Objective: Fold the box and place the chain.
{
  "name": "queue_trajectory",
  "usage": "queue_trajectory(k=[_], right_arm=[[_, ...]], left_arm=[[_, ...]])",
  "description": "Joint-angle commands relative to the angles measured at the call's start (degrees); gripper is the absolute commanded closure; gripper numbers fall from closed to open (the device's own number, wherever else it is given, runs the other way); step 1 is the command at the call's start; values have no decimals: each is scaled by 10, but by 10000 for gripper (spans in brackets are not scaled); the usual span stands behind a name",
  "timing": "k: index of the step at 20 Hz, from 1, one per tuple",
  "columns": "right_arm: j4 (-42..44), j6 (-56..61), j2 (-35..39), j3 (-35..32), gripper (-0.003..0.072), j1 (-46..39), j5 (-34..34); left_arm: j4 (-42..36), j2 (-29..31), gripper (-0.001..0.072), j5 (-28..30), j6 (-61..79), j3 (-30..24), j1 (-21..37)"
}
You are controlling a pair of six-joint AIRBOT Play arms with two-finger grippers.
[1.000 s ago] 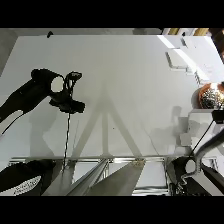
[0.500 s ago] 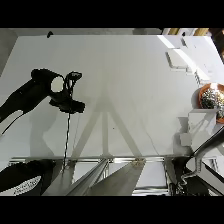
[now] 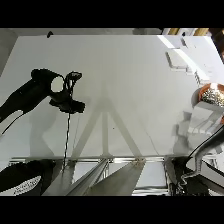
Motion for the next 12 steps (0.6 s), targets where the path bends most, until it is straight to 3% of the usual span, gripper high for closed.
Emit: queue_trajectory(k=[1, 5, 9, 12], right_arm=[[48, -2, 17, 0, 668, 44, 59], [160, -5, 73, -2, 670, 180, 94], [277, 9, 166, -48, 670, 318, 61], [343, 46, 228, -119, 670, 420, 22]], left_arm=[[0, 0, 630, 0, 0, 0, 0], [0, 0, 630, 0, 0, 0, 0], [0, 0, 630, 0, 0, 0, 0], [0, 0, 630, 6, 0, 0, 0]])
